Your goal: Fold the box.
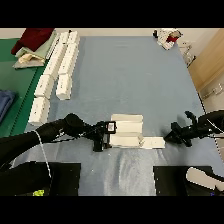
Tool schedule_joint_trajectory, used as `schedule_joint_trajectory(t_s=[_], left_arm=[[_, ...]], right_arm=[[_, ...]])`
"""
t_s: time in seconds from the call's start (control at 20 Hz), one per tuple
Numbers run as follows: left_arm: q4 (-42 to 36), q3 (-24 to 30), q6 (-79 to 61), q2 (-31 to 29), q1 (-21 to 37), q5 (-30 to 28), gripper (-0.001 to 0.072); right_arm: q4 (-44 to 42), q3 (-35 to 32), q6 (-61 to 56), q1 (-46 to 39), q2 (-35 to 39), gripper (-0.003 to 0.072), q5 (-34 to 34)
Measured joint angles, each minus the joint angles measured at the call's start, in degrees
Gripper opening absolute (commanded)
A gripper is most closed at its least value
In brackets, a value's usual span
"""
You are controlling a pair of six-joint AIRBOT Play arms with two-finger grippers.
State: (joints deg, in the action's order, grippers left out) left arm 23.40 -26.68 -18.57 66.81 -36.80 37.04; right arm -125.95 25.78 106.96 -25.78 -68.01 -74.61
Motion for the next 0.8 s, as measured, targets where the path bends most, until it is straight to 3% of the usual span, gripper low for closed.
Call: schedule_joint_trajectory(t_s=[0.4, 0.8], left_arm=[[0.0, 0.0, 0.0, 0.0, 0.0, 0.0, 0.0469], [0.0, 0.0, 0.0, 0.0, 0.0, 0.0, 0.0469]], right_arm=[[-7.6, -3.9, 2.3, 3.6, -0.5, 0.0002, 1.1], [-11.6, -2.3, 2.6, 10.8, 1.2, 0.0002, -0.4]])
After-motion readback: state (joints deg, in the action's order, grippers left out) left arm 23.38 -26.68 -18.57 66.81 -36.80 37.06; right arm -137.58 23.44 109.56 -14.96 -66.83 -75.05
